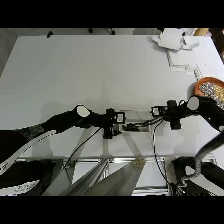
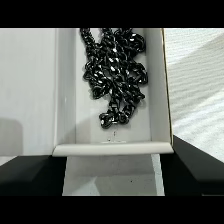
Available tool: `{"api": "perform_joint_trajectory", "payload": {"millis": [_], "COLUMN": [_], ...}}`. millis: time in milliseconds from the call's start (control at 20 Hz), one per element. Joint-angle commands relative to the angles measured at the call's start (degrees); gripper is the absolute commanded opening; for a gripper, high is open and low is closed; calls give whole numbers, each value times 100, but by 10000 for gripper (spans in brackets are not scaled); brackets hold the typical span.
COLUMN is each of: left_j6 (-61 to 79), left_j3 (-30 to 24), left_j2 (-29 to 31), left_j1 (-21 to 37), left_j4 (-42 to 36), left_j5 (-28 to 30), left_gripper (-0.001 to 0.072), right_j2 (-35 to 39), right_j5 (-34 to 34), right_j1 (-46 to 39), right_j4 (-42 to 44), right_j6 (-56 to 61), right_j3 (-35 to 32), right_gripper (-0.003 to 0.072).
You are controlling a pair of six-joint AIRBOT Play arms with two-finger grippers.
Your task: Fold the box and place the chain.
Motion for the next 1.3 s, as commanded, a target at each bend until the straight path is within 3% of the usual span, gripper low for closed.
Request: {"api": "perform_joint_trajectory", "payload": {"millis": [0, 250, 450, 600, 850, 1050, 1250], "left_j6": [0, 0, 0, 0, 0, 0, 2], "left_j3": [0, 0, 0, 0, 0, 0, 0], "left_j2": [4, 4, 4, 4, 4, 4, 4], "left_j1": [2, 2, 2, 2, 2, 2, 2], "left_j4": [2, 2, 4, 2, 2, 2, 2], "left_j5": [2, 0, 2, 0, 0, 2, 2], "left_gripper": [275, 275, 275, 275, 275, 275, 275], "right_j2": [0, 918, 2020, 2455, 2531, 2433, 2046], "right_j5": [367, 791, 1038, 1054, 505, -203, -474], "right_j1": [0, 179, 612, 1202, 2258, 2887, 3027], "right_j4": [11, 87, 1445, 2166, 3086, 3171, 3145], "right_j6": [-20, 197, 192, 197, 457, 498, 717], "right_j3": [0, 0, 0, 0, 0, 0, 0], "right_gripper": [23, 22, 22, 22, 22, 22, 23]}}
